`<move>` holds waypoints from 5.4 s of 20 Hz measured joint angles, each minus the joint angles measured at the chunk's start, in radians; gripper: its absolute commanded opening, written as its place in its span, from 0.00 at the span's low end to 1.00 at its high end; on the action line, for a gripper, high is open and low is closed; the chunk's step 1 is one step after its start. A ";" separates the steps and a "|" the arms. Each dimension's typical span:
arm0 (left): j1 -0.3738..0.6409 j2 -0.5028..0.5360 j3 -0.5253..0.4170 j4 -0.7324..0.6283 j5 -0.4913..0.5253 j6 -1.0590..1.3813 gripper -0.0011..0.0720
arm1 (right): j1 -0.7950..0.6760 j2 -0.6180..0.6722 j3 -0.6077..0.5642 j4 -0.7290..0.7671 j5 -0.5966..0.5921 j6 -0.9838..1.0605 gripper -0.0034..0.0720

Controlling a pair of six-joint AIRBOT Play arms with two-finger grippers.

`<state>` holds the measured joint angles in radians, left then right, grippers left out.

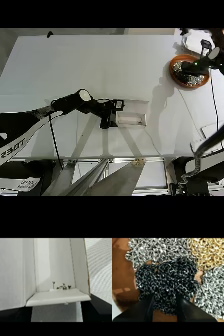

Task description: Fold the box and place the chain.

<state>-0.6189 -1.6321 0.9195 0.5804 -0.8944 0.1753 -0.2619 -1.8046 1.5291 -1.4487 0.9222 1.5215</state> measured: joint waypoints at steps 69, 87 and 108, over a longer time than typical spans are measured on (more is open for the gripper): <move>0.000 0.000 0.000 0.000 0.000 0.000 0.48 | 0.502 1.096 -0.626 0.406 0.445 -0.223 0.07; 0.000 0.000 0.000 0.000 0.000 0.000 0.48 | 0.806 0.801 -0.836 0.399 -0.080 -0.217 0.07; 0.000 0.000 0.000 0.000 0.000 0.000 0.48 | 0.819 0.855 -0.837 0.172 0.002 -0.094 0.31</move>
<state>-0.6189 -1.6321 0.9195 0.5808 -0.8944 0.1749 0.5571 -0.9501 0.6918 -1.2766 0.9237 1.4273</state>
